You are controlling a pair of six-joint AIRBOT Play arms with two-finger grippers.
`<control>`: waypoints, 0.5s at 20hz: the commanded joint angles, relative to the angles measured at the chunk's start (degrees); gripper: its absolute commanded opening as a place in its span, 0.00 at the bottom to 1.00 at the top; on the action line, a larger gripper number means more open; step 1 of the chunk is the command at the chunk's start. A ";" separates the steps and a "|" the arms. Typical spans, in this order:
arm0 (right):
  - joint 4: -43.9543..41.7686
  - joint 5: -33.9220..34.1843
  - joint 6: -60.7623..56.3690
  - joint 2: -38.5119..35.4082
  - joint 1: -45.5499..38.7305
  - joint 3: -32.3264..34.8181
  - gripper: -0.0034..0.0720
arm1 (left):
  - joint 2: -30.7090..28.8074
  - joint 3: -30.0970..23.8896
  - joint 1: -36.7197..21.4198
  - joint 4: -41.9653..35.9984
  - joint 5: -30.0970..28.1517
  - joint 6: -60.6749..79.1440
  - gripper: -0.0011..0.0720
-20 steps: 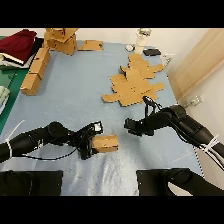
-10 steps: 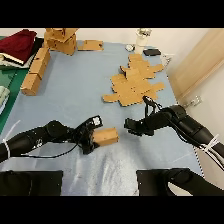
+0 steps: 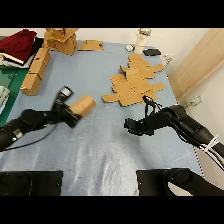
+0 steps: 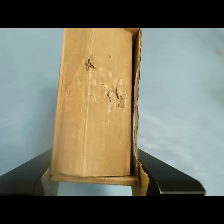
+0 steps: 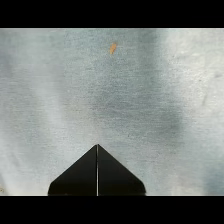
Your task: Fold the box.
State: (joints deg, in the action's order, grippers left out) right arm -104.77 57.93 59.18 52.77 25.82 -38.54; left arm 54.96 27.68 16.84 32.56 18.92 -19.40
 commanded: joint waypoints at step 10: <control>0.24 -2.01 0.00 0.02 0.00 -0.07 0.05 | -2.21 0.00 -41.35 21.31 18.49 -12.11 0.38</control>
State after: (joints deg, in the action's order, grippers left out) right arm -104.55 56.45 59.20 52.77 25.82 -38.54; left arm 52.84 27.68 -18.76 51.42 35.46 -30.48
